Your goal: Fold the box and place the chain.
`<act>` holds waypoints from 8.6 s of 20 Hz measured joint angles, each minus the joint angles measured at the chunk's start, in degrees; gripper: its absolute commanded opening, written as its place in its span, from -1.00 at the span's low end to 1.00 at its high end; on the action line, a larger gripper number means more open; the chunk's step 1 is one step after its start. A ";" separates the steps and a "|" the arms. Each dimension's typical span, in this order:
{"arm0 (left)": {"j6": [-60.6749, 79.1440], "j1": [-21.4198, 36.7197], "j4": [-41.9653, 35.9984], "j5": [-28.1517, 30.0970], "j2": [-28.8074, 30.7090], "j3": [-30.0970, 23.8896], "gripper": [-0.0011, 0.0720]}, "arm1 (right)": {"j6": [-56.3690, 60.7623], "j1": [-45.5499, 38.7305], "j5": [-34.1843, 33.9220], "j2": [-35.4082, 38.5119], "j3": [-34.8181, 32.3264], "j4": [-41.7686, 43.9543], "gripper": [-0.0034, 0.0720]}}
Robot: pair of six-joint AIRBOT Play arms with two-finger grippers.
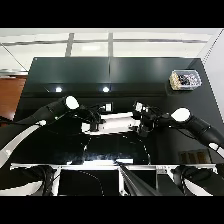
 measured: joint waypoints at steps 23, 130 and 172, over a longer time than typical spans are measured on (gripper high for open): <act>-0.13 -0.07 0.09 -0.28 -0.04 0.35 -0.90 | -13.18 1.97 2.10 -5.49 -1.95 1.73 0.97; 10.58 4.61 -11.13 -3.08 11.65 -14.16 -0.36 | -11.17 4.11 -2.29 -8.57 -1.99 0.50 0.33; 10.67 3.43 -12.90 0.57 10.25 -13.22 -0.39 | -11.19 4.17 -2.19 -8.57 -1.99 0.44 0.33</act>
